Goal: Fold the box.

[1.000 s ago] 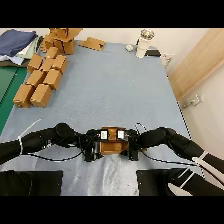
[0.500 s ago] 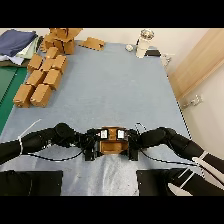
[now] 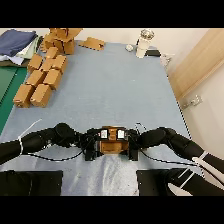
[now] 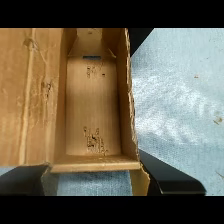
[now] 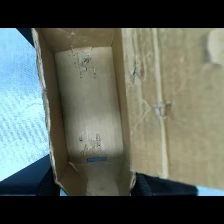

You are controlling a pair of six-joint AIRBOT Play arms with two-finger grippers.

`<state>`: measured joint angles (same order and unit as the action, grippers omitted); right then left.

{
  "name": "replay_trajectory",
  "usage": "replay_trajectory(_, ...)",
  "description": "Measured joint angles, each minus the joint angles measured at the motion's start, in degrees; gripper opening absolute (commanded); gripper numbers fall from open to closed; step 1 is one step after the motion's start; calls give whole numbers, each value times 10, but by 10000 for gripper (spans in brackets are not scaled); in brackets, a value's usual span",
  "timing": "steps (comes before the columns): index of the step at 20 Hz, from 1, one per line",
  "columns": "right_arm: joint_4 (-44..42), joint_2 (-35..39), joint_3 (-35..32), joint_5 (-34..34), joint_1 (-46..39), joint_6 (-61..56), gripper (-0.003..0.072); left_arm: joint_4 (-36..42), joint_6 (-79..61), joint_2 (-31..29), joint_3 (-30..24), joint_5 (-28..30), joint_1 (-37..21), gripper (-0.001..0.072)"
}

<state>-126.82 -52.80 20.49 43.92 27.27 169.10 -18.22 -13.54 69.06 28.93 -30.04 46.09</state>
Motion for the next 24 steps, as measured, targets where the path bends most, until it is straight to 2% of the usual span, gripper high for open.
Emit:
replay_trajectory(16, 3, 0, 0, 0, 0, 0, 484, 0, 0, 0, 0, 1, 0, 518)
replay_trajectory(17, 3, 0, 0, 0, 0, 0, 549, 0, 0, 0, 0, 1, 0, 518)
replay_trajectory(18, 3, 0, 0, 0, 0, 0, 663, 0, 0, 0, 0, 1, 0, 518)
replay_trajectory(19, 5, 0, 0, 0, 0, 0, 666, 1, 0, 0, 0, 0, 0, 518)
replay_trajectory(20, 5, 0, 0, 0, -1, 0, 718, 1, 0, 0, 0, 0, 0, 518)
replay_trajectory(24, 6, 0, 0, 7, -1, -2, 718, 1, 0, 0, 0, 0, 0, 518)
